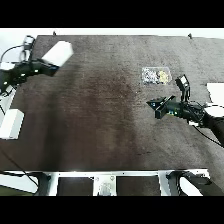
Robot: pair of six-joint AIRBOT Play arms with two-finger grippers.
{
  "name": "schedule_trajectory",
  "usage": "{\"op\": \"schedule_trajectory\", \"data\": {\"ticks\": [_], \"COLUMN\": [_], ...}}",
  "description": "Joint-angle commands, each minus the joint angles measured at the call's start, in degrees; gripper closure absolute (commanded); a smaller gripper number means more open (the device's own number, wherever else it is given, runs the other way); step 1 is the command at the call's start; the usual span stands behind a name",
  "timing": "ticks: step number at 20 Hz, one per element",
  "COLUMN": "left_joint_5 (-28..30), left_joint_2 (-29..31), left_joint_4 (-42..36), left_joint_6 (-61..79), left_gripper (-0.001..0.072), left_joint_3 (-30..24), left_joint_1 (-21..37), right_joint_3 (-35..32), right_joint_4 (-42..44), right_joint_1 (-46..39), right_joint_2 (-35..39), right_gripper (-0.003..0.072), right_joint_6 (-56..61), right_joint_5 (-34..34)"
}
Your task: Fold the box and place the chain.
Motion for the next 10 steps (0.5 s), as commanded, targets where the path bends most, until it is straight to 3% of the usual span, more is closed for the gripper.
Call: {"op": "schedule_trajectory", "data": {"ticks": [1, 6, 10], "left_joint_5": [5.60, 7.67, 8.37], "left_joint_2": [0.55, -3.58, -8.31], "left_joint_4": [0.33, 3.04, 10.45], "left_joint_6": [-4.59, -8.55, -10.60], "left_gripper": [0.0695, 0.0695, 0.0695], "left_joint_3": [-1.38, -1.36, 0.52], "left_joint_1": [6.71, 13.20, 14.36], "right_joint_3": [-0.04, -0.04, -0.04], "right_joint_4": [0.00, 0.13, 2.40], "right_joint_1": [-0.02, -0.02, 0.00], "right_joint_2": [0.02, 0.02, 0.02], "right_gripper": [0.0670, 0.0670, 0.0670], "right_joint_6": [0.20, 0.20, 0.20], "right_joint_5": [-0.13, -0.63, -1.81]}}
